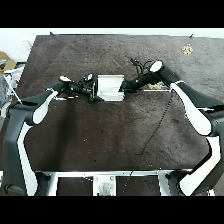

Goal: Fold the box and place the chain.

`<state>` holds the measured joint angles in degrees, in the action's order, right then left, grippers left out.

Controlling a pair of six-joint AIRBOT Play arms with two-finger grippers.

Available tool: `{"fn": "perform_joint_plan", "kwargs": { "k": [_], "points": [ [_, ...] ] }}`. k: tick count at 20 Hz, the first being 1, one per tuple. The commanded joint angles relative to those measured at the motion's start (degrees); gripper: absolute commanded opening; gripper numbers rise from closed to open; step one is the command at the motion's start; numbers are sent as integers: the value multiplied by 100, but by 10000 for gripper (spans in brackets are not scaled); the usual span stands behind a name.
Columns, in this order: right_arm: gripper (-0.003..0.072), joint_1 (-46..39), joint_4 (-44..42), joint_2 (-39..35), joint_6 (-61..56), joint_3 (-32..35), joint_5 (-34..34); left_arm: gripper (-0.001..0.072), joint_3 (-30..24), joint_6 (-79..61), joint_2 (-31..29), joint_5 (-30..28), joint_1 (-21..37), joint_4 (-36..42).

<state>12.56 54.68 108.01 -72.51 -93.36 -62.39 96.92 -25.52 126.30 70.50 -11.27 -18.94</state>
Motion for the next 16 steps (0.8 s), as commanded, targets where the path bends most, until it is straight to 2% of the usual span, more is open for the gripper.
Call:
{"fn": "perform_joint_plan", "kwargs": {
  "k": [1, 5, 9, 12, 16],
  "points": [
    [467, 299, 1029, 52, -715, -214, 63, 274, -2, 0, 0, 0, 2, 7],
    [466, 654, 2208, 212, -1679, -754, -435, 274, -2, 0, 0, 0, 2, 9],
    [444, 1095, 3351, 507, -2511, -1567, -1187, 274, -2, 0, 0, 0, 2, 9],
    [444, 1388, 3718, 887, -2929, -2098, -1683, 274, -2, 0, 0, 0, 2, 9],
    [437, 1515, 3781, 1161, -3482, -2243, -1742, 274, -2, 0, 0, 4, 2, 9]
  ]
}}
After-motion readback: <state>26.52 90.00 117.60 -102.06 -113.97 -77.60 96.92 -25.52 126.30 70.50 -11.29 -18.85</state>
